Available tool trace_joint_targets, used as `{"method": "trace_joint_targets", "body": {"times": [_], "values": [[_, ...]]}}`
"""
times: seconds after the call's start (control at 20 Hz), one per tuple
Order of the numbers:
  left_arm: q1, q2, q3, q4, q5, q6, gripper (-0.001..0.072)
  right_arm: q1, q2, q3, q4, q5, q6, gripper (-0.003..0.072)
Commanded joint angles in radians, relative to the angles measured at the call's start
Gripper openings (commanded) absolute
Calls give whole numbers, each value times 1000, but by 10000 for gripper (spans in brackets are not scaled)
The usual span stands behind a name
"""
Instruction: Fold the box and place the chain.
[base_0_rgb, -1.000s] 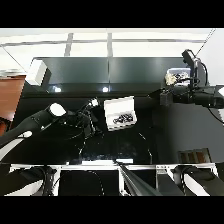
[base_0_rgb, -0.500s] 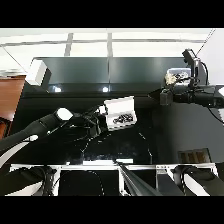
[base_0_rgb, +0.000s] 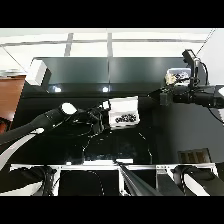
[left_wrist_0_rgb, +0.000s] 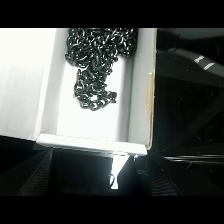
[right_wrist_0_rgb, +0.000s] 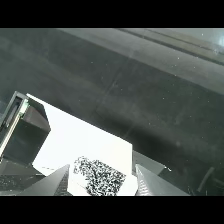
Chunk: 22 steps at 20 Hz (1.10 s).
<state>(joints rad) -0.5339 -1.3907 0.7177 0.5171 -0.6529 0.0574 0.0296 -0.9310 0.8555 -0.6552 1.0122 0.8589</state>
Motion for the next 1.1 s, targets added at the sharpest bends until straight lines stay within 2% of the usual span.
{"method": "trace_joint_targets", "body": {"times": [0.0,0.2,0.45,0.65,0.85,1.05], "values": [[4,-19,23,4,-3,48,703,0,0,0,0,1,0,483],[4,-47,54,5,-13,72,702,0,0,0,0,0,0,483],[11,-56,90,79,-17,71,700,0,0,0,0,1,0,483],[43,-58,98,108,-72,70,700,0,0,0,0,2,-3,483],[66,-64,98,64,-137,172,699,0,0,0,0,1,-3,483],[61,-86,108,21,-145,190,700,0,0,0,0,1,-3,483]]}}
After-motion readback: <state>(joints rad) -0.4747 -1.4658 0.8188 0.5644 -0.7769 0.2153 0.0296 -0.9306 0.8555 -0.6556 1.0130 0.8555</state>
